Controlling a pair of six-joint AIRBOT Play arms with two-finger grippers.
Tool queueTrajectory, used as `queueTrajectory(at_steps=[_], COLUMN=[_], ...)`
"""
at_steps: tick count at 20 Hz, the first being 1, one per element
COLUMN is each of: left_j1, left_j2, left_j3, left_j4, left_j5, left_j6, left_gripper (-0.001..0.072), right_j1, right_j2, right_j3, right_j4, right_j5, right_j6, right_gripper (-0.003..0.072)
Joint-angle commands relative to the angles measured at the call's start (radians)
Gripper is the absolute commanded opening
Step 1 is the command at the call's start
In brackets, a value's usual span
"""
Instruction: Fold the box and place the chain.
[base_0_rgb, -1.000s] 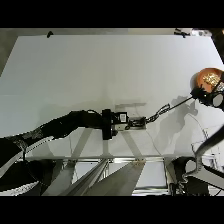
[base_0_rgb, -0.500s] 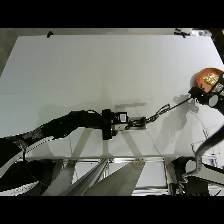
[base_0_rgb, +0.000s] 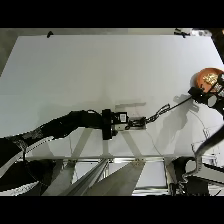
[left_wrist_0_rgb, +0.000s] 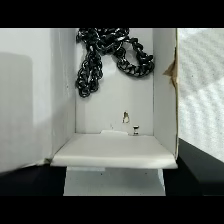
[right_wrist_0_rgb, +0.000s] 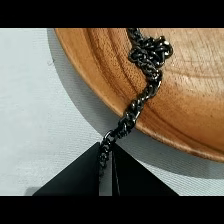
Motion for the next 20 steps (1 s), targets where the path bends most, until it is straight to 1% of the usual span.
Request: queueTrajectory(at_steps=[1, 4, 6, 9, 11, 13, 14, 17, 20], left_j1=[0.0, 0.0, 0.0, 0.0, 0.0, 0.0, 0.0, 0.0, 0.0], left_j2=[0.0, 0.0, 0.0, 0.0, 0.0, 0.0, 0.0, 0.0, 0.0], left_j3=[0.0, 0.0, 0.0, 0.0, 0.0, 0.0, 0.0, 0.0, 0.0], left_j4=[0.0, 0.0, 0.0, 0.0, 0.0, 0.0, 0.0, 0.0, 0.0], left_j5=[0.0, 0.0, 0.0, 0.0, 0.0, 0.0, 0.0, 0.0, 0.0], left_j6=[0.0, 0.0, 0.0, 0.0, 0.0, 0.0, 0.0, 0.0, 0.0], left_gripper=[0.0274, 0.0274, 0.0274, 0.0274, 0.0274, 0.0274, 0.0274, 0.0274, 0.0274], right_j1=[0.001, 0.001, 0.001, 0.002, 0.016, 0.072, 0.107, 0.224, 0.335], right_j2=[0.039, 0.104, 0.169, 0.28, 0.369, 0.475, 0.529, 0.692, 0.837], right_j3=[0.001, 0.001, 0.001, 0.001, 0.001, 0.001, 0.001, 0.001, 0.001], right_j4=[0.0, 0.0, 0.0, 0.005, 0.047, 0.139, 0.177, 0.26, 0.289], right_j5=[0.033, 0.099, 0.165, 0.316, 0.413, 0.485, 0.516, 0.628, 0.714], right_j6=[-0.017, -0.047, -0.097, -0.168, -0.268, -0.431, -0.474, -0.48, -0.468], right_gripper=[0.0017, 0.0017, 0.0017, 0.0017, 0.0015, 0.0016, 0.0016, 0.0017, 0.0017])
